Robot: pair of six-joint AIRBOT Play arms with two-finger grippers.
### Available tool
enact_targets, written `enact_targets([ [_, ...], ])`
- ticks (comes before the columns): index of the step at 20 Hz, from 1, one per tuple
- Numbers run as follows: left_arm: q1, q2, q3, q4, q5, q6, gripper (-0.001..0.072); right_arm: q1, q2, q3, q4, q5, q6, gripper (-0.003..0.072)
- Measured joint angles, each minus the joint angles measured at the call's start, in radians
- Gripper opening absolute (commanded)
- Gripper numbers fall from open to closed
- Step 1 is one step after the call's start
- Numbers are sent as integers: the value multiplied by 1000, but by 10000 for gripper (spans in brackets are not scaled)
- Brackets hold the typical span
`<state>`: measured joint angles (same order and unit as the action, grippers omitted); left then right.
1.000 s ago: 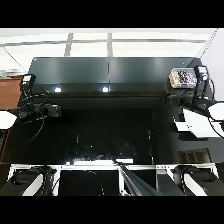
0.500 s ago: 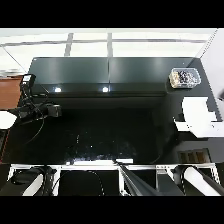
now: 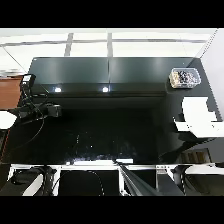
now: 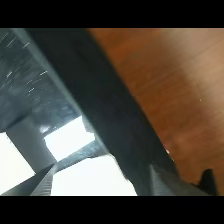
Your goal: Fold the box and place the chain.
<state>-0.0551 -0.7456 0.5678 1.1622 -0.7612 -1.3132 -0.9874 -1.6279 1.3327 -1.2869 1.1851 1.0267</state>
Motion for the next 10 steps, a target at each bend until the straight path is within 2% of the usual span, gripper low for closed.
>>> enact_targets([
  [2,0,0,0,0,0,0,26,20,-39,43,-10,53,-69,236],
  [3,0,0,0,0,0,0,26,27,-50,56,-18,78,-93,235],
  [4,0,0,0,0,0,0,27,32,-57,66,-22,103,-111,185],
  [5,0,0,0,0,1,0,26,37,-61,72,-26,130,-117,34],
  [7,0,0,0,0,2,0,26,45,-52,74,-29,171,-114,17],
  [10,0,0,0,0,3,0,26,71,16,16,-16,198,-98,17],
])
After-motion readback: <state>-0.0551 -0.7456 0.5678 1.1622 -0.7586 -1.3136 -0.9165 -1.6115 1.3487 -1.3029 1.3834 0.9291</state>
